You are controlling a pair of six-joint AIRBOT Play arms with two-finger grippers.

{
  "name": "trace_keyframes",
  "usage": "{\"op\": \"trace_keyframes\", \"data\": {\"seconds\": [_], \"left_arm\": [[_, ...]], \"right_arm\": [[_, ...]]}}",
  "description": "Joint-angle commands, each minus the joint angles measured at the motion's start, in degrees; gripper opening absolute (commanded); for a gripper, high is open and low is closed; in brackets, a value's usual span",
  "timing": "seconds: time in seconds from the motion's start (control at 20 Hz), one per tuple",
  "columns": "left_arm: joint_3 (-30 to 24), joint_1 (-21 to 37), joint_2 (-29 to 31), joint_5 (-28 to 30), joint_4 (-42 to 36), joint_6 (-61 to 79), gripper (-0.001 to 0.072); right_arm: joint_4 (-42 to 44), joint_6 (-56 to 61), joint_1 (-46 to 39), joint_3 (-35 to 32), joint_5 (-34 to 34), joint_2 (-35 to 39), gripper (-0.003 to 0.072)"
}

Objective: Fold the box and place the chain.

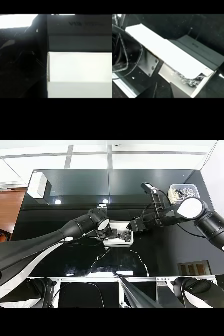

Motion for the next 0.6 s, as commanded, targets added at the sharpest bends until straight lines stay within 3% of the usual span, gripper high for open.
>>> {"op": "trace_keyframes", "data": {"seconds": [0.0,0.15,0.35,0.55], "left_arm": [[0.0,0.0,0.0,0.0,0.0,0.0,0.0024],[0.0,0.0,-0.1,0.0,0.0,0.0,0.0024],[0.0,0.0,-0.5,0.0,0.0,0.0,0.0024],[0.4,0.0,-0.7,0.0,-0.3,0.0,0.0025]], "right_arm": [[-2.4,0.0,-0.6,0.0,-0.2,0.0,0.0195],[-7.7,0.0,-4.2,0.0,4.1,0.0,0.0195],[-22.2,4.2,-10.3,0.0,11.9,0.0,0.0194],[-22.6,4.3,-11.1,-0.1,11.1,0.0,0.0194]]}}
